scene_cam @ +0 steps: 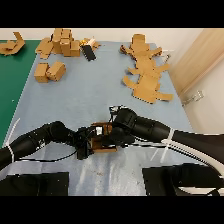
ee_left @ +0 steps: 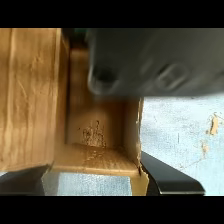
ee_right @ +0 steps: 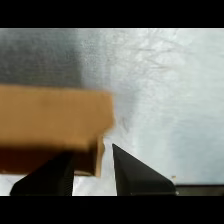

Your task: Fold the box.

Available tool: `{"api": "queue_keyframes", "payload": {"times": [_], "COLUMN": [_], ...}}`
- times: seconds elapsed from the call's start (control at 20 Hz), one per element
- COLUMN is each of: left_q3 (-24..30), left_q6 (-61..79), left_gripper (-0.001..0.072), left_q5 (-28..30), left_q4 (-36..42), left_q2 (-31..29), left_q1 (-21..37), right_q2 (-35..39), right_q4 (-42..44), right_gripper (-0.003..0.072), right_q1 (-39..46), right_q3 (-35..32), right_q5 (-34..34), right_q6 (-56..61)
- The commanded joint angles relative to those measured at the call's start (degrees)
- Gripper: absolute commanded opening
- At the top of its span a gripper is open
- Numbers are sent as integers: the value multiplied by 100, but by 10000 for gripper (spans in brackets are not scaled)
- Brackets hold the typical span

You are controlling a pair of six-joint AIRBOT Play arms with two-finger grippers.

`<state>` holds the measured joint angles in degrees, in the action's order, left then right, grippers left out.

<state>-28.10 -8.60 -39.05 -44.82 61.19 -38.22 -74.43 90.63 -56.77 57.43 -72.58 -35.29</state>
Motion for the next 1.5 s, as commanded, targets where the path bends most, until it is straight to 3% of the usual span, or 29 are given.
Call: {"api": "queue_keyframes", "payload": {"times": [0.0,0.2,0.35,0.4,0.45,0.55,0.6,0.7,0.8,0.95,1.05,1.3,1.45], "left_q3": [-4,-4,-4,-4,-4,-4,-4,-4,-4,-4,-4,-4,-4], "left_q6": [0,0,0,0,2,0,0,0,0,0,2,0,0], "left_gripper": [514,515,515,514,515,514,515,515,514,515,514,515,514], "left_q5": [-9,-9,-11,-9,-9,-9,-9,-11,-9,-9,-11,-11,-9], "left_q4": [0,0,0,0,0,0,0,0,0,0,0,0,0], "left_q2": [0,2,2,0,0,2,2,0,2,0,0,0,0], "left_q1": [-2,-2,-2,-2,-2,-2,-2,-2,-2,-2,-2,-2,-2], "right_q2": [476,946,1016,1016,1012,890,658,-50,-763,-1565,-1714,-1108,-348], "right_q4": [-155,-852,-962,-857,-511,1447,3091,5724,6616,6870,6924,6878,6798], "right_gripper": [369,314,71,3,2,2,2,2,2,2,1,1,1], "right_q1": [-2,79,765,1145,1676,2970,3674,4666,5040,4778,4350,3536,3106], "right_q3": [66,61,7,-68,-195,-511,-619,-632,-479,-168,-212,-940,-1711], "right_q5": [-505,-1158,-1102,-809,-216,1311,1624,1239,723,-461,-815,-168,710], "right_q6": [227,481,-195,-603,-1134,-3053,-4395,-6898,-8019,-9154,-9628,-10660,-11090]}}
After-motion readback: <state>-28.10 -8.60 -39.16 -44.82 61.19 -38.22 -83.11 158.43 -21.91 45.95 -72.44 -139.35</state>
